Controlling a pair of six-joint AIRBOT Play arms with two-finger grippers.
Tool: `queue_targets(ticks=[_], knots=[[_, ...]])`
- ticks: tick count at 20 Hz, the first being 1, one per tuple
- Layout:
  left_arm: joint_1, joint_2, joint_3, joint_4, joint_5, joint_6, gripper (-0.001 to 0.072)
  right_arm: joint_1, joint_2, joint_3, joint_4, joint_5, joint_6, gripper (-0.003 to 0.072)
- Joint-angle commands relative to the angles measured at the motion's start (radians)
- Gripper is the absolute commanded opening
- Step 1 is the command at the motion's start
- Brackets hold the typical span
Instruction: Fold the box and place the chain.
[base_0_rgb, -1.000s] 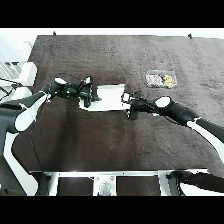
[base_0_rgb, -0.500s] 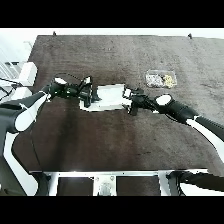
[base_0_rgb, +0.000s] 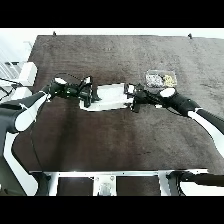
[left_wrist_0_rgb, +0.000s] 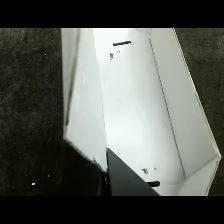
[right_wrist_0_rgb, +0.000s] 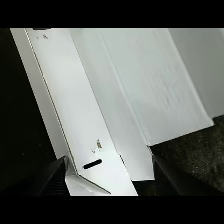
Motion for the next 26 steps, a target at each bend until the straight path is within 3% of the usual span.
queue_targets(ticks=[1,9,17,26], knots=[[0.000,0.000,0.000,0.000,0.000,0.000,0.0021,-0.028,-0.040,0.050,0.003,0.092,-0.008,0.0608],[0.000,0.000,0.000,0.007,0.000,0.000,0.0021,-0.085,-0.131,0.151,0.000,0.244,-0.002,0.0616],[0.000,0.000,0.000,0.007,0.000,0.000,0.0021,-0.098,-0.183,0.191,-0.002,0.276,0.000,0.0616],[0.000,0.000,0.000,0.007,0.000,0.000,0.0021,-0.109,-0.271,0.270,-0.020,0.415,0.011,0.0616]])
